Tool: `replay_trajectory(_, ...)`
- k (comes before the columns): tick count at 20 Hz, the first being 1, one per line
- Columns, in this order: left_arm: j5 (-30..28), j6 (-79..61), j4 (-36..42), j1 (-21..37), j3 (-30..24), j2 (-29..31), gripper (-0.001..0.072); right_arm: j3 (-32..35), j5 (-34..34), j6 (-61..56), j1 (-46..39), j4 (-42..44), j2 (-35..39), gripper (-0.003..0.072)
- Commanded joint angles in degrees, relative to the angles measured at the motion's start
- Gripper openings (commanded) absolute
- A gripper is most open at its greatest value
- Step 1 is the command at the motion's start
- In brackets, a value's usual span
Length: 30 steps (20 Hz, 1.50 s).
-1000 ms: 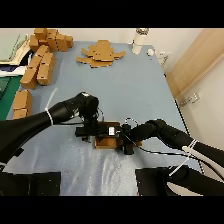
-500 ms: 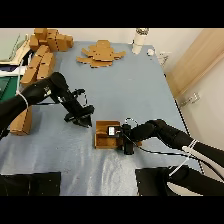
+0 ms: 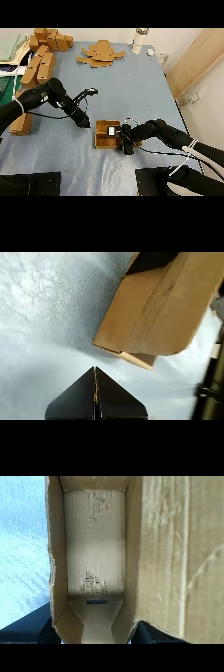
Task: Fold the box.
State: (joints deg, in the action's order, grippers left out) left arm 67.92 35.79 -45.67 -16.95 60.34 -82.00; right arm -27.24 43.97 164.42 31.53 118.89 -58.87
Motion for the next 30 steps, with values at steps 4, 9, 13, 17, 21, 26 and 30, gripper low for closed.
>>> replay_trajectory(4, -15.28, -51.06, 11.34, -0.26, -22.23, 12.17, 0.0256, 0.00, 0.02, 0.00, 0.00, 0.00, 0.02, 0.0515)
replay_trajectory(9, -23.21, -57.44, 14.51, -4.79, -28.89, 13.42, 0.0689, 0.00, 0.04, 0.00, 0.00, 0.00, 0.02, 0.0515)
replay_trajectory(13, -28.94, -57.42, 21.27, -9.29, -28.87, 13.03, 0.0689, 0.00, 0.04, 0.00, 0.00, 0.00, 0.02, 0.0515)
replay_trajectory(17, -30.75, -56.72, 22.97, -9.75, -28.87, 12.09, 0.0689, 0.00, 0.02, 0.00, 0.00, 0.00, 0.02, 0.0515)
replay_trajectory(21, -29.83, -56.74, 22.93, -11.39, -28.87, 11.98, 0.0689, 0.00, 0.02, 0.00, 0.00, 0.00, 0.02, 0.0515)
replay_trajectory(26, -29.94, -56.78, 23.87, -11.69, -28.79, 10.36, 0.0689, 0.00, 0.02, 0.00, 0.00, 0.02, 0.02, 0.0515)
replay_trajectory(30, -31.54, -55.63, 25.22, -12.37, -28.39, 10.14, 0.0688, 0.00, 0.04, 0.00, 0.00, 0.00, 0.02, 0.0515)
